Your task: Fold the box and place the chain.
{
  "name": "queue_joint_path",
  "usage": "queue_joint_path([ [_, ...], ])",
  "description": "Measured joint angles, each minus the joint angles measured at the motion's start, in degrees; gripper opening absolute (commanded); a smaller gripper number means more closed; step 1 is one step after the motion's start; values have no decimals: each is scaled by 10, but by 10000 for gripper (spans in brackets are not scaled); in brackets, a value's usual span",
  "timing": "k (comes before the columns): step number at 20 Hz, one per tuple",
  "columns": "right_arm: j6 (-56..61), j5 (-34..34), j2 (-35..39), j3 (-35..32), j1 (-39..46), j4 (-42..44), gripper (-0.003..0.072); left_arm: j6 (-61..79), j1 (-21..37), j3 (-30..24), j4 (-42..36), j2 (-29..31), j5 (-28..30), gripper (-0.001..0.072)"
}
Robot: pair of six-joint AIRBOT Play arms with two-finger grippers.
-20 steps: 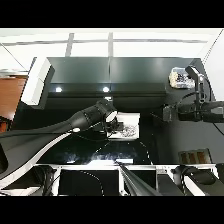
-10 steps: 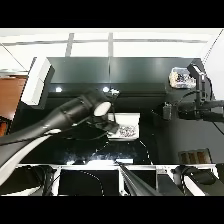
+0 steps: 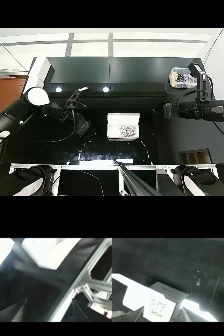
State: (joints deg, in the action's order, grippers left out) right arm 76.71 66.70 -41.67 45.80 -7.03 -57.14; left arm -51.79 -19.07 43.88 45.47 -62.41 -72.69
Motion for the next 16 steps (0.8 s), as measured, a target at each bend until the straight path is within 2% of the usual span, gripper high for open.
queue_joint_path([
  [3,0,-2,0,0,0,-1,561,216,26,-77,-75,10,66,712],
  [8,0,-10,0,0,0,-5,561,523,-17,-134,-118,14,201,713],
  [13,23,-21,0,0,0,-5,560,594,-54,-140,-131,-13,278,713],
  [16,28,-23,0,0,0,-5,561,600,-60,-136,-139,-44,274,706],
])
